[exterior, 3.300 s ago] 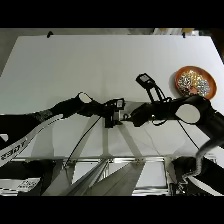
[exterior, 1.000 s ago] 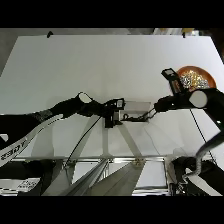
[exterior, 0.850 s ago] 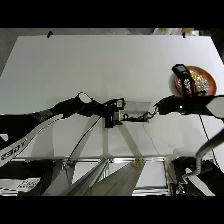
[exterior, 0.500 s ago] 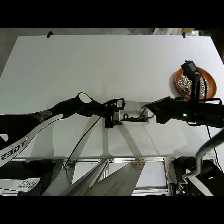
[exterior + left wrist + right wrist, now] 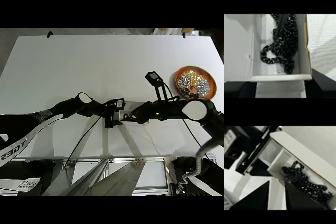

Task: Fold the box and place the chain.

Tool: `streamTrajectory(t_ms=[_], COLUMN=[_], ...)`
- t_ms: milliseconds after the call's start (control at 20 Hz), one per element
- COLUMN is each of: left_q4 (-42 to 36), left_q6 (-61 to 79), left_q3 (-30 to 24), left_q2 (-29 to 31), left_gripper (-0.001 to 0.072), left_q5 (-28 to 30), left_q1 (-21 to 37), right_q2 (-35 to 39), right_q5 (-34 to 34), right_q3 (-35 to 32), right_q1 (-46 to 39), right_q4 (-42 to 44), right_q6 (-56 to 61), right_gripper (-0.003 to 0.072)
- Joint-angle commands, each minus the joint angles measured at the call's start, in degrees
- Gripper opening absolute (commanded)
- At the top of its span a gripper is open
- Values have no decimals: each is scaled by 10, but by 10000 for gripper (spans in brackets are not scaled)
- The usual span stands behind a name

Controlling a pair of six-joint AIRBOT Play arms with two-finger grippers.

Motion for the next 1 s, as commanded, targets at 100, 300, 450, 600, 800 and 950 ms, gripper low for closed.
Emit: streamTrajectory(t_ms=[100,300,450,600,800,950], left_q4=[0,0,0,0,0,0], left_q6=[0,0,0,0,0,0], left_q3=[0,0,0,0,0,0], left_q2=[0,0,0,0,0,0], left_gripper=[272,272,272,272,272,272], left_q5=[0,0,0,0,0,0], left_q1=[0,0,0,0,0,0], right_q2=[-25,-24,-49,-98,-152,-179], right_q5=[90,174,178,175,136,106], right_q3=[75,165,164,140,77,58], right_q1=[-36,-108,-160,-189,-190,-190], right_q4=[-35,-132,-204,-254,-282,-283], right_q6=[-1,0,27,85,138,157], right_gripper=[212,66,19,20,262,324])
